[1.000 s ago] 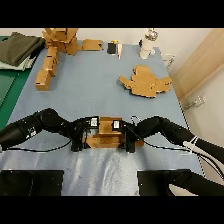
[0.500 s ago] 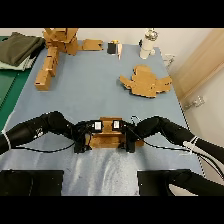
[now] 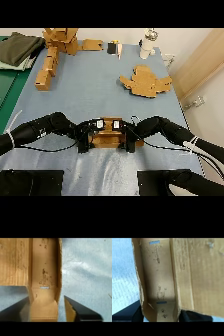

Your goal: Fold the box.

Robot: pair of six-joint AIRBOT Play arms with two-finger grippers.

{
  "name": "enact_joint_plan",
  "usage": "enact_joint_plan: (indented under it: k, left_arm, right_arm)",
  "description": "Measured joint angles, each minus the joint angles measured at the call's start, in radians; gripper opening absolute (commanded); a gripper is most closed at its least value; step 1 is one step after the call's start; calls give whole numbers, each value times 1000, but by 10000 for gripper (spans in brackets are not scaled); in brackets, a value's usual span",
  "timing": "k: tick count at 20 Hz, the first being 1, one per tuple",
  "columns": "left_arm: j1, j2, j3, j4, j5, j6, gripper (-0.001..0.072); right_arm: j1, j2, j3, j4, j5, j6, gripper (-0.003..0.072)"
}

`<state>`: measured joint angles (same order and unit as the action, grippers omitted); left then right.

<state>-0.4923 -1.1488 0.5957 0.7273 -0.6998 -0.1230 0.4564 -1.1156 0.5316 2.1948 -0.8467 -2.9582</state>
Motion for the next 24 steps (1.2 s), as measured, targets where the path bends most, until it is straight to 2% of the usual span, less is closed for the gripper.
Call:
enact_joint_plan:
  k: [2, 3, 4, 17, 24]
  left_arm:
    - [0, -3, 0, -8, 6, 0, 399]
    - [0, -5, 0, -11, 10, 0, 175]
    - [0, -6, 0, -13, 13, 0, 97]
    - [-1, -11, 0, -82, 44, 26, 92]
    - [-50, -23, 0, -115, 94, 59, 93]
  right_arm:
    - [0, 0, 0, 0, 0, 0, 521]
    - [0, 0, 0, 0, 0, 0, 521]
    - [0, 0, 0, 0, 0, 0, 521]
    - [0, 0, 0, 0, 0, 0, 521]
    - [0, 0, 0, 0, 0, 0, 521]
